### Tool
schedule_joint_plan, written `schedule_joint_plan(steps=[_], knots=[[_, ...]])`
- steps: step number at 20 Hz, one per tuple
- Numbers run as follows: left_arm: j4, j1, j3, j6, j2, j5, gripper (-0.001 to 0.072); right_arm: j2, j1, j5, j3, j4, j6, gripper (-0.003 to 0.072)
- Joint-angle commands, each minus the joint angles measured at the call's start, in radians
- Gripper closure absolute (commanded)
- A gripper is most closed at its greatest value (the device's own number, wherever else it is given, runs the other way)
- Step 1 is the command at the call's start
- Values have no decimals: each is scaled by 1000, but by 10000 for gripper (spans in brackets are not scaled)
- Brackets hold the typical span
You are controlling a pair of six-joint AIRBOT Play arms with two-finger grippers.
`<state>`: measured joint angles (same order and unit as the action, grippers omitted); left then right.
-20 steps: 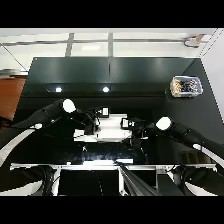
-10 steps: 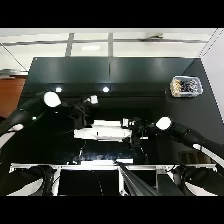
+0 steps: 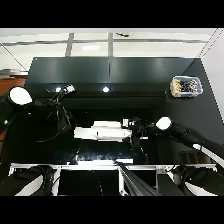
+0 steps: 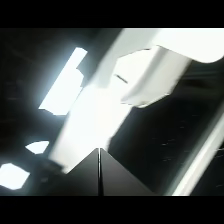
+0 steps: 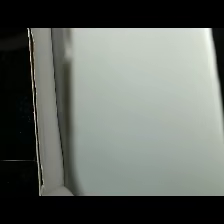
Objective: Fold the box and place the chain.
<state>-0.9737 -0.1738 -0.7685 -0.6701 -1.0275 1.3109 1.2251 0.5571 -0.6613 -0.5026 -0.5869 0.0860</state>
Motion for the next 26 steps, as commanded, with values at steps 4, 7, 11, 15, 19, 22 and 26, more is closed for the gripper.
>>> schedule_joint_plan(steps=[4, 7, 11, 15, 19, 22, 26], knots=[[636, -61, 231, 146, 13, -196, 682, 0, 0, -1, 0, 0, 0, 134], [721, -130, 250, 217, 4, -429, 681, 0, 0, -1, 0, -1, 0, 134], [721, -216, 250, 226, -31, -636, 681, 0, 0, -1, 0, -1, 0, 133], [633, -246, 250, 225, -92, -649, 681, 0, 0, -1, 0, -1, 0, 133], [634, -248, 250, 225, -146, -661, 681, 0, 0, -1, 0, -1, 0, 134], [634, -248, 250, 225, -165, -665, 680, 0, 0, -1, 0, -1, 0, 133], [616, -239, 237, 225, -172, -651, 681, 0, 0, -1, 0, -1, 0, 134]])
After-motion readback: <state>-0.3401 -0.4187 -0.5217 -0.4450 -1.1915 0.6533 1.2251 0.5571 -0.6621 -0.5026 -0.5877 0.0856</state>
